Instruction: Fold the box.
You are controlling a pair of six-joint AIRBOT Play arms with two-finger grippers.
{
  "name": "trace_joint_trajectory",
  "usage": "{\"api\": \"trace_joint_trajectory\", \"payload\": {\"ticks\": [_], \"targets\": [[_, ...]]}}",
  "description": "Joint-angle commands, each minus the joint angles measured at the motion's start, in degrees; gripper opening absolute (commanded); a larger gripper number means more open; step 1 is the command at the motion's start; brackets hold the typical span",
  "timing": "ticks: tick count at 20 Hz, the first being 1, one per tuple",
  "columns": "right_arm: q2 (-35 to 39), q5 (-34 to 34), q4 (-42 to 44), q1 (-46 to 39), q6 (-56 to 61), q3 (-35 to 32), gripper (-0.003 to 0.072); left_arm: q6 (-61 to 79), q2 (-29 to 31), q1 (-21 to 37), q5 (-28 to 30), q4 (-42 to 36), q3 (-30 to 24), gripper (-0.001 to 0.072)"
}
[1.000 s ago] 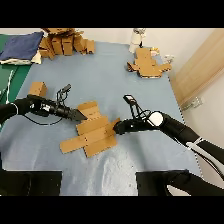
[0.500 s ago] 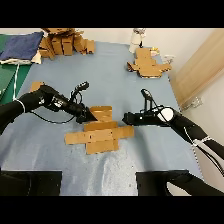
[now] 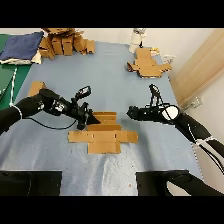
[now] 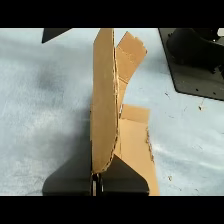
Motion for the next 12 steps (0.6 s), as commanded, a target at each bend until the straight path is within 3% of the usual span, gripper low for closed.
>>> {"api": "trace_joint_trajectory", "payload": {"ticks": [1,5,12], "targets": [[0.0,-0.5,0.0,-0.1,0.1,0.0,0.0161,7.3,2.3,-1.7,4.9,-3.2,-4.8,0.0012],[0.0,-1.0,0.0,0.0,0.1,0.0,0.0161,8.4,3.3,-2.9,6.7,-2.2,-8.6,0.0012],[0.0,-1.0,0.2,0.1,0.1,0.0,0.0161,6.8,3.3,-4.6,7.1,0.3,-8.8,0.0012]]}}
